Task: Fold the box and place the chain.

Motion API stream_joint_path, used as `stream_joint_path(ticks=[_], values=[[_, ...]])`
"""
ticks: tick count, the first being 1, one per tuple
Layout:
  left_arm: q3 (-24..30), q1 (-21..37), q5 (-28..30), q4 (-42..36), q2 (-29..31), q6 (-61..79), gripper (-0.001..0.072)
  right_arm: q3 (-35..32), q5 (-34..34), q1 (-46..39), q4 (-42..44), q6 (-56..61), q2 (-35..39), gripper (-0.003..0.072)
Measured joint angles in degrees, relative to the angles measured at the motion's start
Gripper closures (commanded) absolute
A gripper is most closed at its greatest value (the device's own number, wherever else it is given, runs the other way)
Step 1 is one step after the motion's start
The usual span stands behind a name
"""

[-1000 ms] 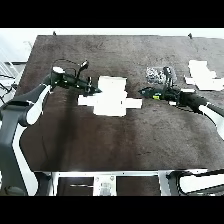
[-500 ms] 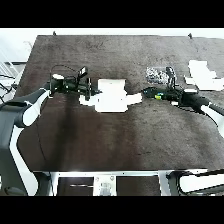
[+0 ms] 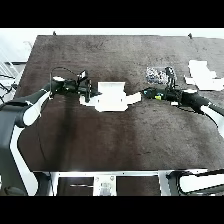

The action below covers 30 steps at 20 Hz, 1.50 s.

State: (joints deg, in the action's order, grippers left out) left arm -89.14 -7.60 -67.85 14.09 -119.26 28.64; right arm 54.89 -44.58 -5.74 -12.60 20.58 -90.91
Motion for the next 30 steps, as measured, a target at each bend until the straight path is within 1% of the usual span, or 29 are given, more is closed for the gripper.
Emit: stream_joint_path(ticks=[5,6,7,12,13,14,15,17,19,20,23,27,30], values=[[-0.17,0.07,-0.94,0.04,-0.70,2.38,0.0694,0.00,0.02,0.52,0.13,-0.22,0.00,0.0483],[-0.20,0.07,-1.09,0.02,-0.79,2.64,0.0693,0.00,0.04,0.72,0.13,-0.24,0.00,0.0477],[-0.20,0.09,-1.29,0.07,-0.81,2.82,0.0692,0.00,0.07,0.85,0.15,-0.52,0.00,0.0452],[-0.20,0.13,-1.55,0.20,-0.90,3.19,0.0691,0.00,0.04,1.22,1.07,-4.59,1.68,0.0438],[-0.20,0.13,-1.57,0.22,-0.90,3.19,0.0691,-0.02,0.04,1.27,1.16,-5.53,2.64,0.0387],[-0.20,0.13,-1.60,0.20,-0.90,3.19,0.0691,-0.04,0.04,1.29,1.29,-6.43,3.82,0.0378],[-0.20,0.13,-1.62,0.22,-0.90,3.19,0.0690,-0.26,-0.07,1.29,1.36,-7.50,5.18,0.0318],[-0.20,0.13,-1.64,0.22,-0.90,3.19,0.0690,-1.18,-1.25,1.31,1.40,-10.56,8.15,0.0102],[-0.20,0.13,-1.70,0.20,-0.90,3.17,0.0690,-2.58,-3.19,1.40,1.27,-14.36,10.88,0.0085],[-0.20,0.13,-1.70,0.20,-0.90,3.17,0.0690,-3.23,-4.44,1.57,0.98,-16.35,11.87,0.0061],[-0.20,0.13,-1.70,0.20,-0.90,3.17,0.0690,-4.68,-7.21,3.76,-4.52,-21.42,13.46,0.0061],[-0.20,0.13,-1.70,0.15,-0.90,3.15,0.0690,-5.42,-6.01,10.08,-17.05,-24.28,13.86,0.0061],[-0.20,0.13,-1.68,0.15,-0.90,3.15,0.0690,-5.68,-2.80,14.62,-22.69,-25.05,13.66,0.0061]])
